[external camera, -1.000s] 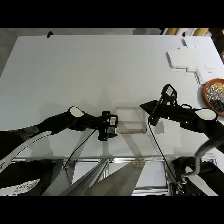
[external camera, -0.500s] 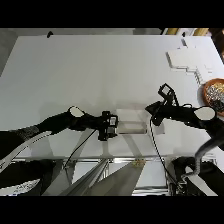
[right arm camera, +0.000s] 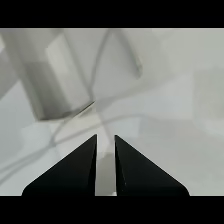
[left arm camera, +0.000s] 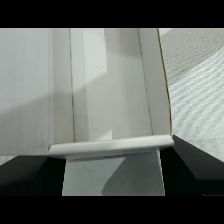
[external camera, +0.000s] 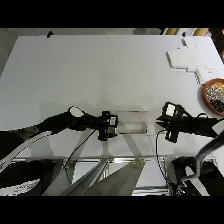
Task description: Fold the box and place the chain.
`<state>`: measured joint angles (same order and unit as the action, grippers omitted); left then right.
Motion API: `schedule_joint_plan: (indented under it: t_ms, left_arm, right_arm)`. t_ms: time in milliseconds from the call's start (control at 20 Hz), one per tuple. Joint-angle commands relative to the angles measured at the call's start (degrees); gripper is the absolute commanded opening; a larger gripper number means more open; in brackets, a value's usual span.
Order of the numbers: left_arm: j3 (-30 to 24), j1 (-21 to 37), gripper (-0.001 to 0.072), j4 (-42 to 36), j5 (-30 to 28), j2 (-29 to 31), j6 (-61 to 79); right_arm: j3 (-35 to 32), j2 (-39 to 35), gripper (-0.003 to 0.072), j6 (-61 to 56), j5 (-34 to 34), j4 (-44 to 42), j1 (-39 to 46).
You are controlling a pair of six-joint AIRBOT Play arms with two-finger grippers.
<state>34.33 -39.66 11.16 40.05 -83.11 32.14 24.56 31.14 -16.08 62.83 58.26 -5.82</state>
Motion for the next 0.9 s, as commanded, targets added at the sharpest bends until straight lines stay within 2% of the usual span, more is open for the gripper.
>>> schedule_joint_plan:
  t_ms: [0,50,150,300,450,550,850]
  left_arm:
    - [-0.02,0.02,0.0372,0.02,0.0,0.0,-0.02]
    - [-0.02,0.02,0.0372,0.02,0.0,0.0,-0.02]
    - [-0.02,0.02,0.0372,0.0,0.0,0.0,-0.02]
    - [-0.02,0.02,0.0372,0.02,0.0,0.0,-0.02]
    - [-0.02,0.02,0.0372,0.0,0.0,0.0,-0.02]
    - [-0.02,0.02,0.0372,0.02,0.0,0.0,-0.02]
    - [-0.02,0.02,0.0372,0.02,0.02,0.0,-0.02]
  right_arm:
    - [-3.61,1.62,0.0206,10.75,3.91,0.63,0.0]
    - [-4.35,2.84,0.0265,14.84,3.48,0.15,0.0]
    - [-5.09,5.55,0.0264,21.29,0.5,-0.2,0.0]
    - [-5.35,10.47,0.0249,26.64,-4.61,-3.26,0.0]
    - [-5.35,15.45,0.0217,32.74,-5.42,-9.49,0.0]
    - [-5.35,17.53,0.0155,35.01,-5.9,-12.17,0.0]
    - [-5.73,21.66,0.0155,37.88,-7.32,-15.32,0.0]
